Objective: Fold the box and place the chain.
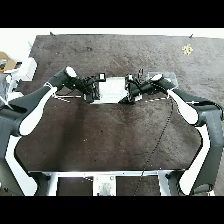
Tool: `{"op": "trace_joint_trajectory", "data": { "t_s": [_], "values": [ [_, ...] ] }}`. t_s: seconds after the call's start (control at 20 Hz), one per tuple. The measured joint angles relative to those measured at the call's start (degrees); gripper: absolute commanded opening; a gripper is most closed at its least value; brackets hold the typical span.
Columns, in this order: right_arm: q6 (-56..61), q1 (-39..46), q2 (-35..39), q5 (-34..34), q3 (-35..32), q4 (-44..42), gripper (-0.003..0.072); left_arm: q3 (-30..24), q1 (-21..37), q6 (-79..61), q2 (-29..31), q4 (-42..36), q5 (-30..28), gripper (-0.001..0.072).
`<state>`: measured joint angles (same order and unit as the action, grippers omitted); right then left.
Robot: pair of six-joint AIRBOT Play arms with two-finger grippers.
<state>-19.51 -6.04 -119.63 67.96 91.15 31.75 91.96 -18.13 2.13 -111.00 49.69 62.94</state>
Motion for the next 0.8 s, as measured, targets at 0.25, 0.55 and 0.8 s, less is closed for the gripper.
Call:
{"op": "trace_joint_trajectory", "data": {
  "t_s": [0.25, 0.55, 0.8],
  "values": [
    [-0.07, 0.02, 0.0, 0.02, 0.0, 0.02, 0.059, 0.0, -0.02, -3.82, -0.98, -5.97, -0.09, 0.0171],
    [-0.04, 0.02, 0.0, 0.02, 0.0, 0.0, 0.059, 0.0, 0.04, -6.4, -1.53, -11.08, -0.33, 0.0172],
    [-0.02, 0.02, 0.0, 0.02, 0.0, 0.0, 0.059, 0.0, 0.13, -6.93, -1.6, -11.13, -0.46, 0.0202]
  ]
}}
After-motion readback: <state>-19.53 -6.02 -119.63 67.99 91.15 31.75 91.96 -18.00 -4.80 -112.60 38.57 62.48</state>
